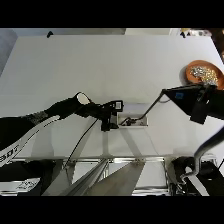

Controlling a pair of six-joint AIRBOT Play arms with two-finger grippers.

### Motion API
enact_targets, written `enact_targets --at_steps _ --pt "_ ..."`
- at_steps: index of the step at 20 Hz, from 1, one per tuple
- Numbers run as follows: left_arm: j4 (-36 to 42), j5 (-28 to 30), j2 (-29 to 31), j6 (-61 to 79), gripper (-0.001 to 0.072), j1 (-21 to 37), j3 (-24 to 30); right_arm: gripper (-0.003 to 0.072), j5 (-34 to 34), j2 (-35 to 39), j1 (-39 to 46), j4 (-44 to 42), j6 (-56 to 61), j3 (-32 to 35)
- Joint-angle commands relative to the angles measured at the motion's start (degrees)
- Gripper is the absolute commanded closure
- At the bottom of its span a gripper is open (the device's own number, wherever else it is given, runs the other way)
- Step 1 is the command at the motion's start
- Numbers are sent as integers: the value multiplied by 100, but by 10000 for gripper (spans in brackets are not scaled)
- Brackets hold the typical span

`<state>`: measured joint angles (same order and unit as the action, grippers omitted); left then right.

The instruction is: Fold the box and place the chain.

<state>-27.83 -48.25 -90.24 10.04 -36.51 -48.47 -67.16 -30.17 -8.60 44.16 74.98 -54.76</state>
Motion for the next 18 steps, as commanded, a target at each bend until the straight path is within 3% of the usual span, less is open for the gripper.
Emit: enact_targets --at_steps 1,9,18 --pt "-2 0 4 2 497 -2 0 672 385 -201 -824 522 295 -4" --pt "-2 0 4 2 497 -2 0 672 343 -1305 -1858 1939 774 2" --pt "-2 2 4 2 497 -2 0 671 544 -2328 -1919 2151 750 778"
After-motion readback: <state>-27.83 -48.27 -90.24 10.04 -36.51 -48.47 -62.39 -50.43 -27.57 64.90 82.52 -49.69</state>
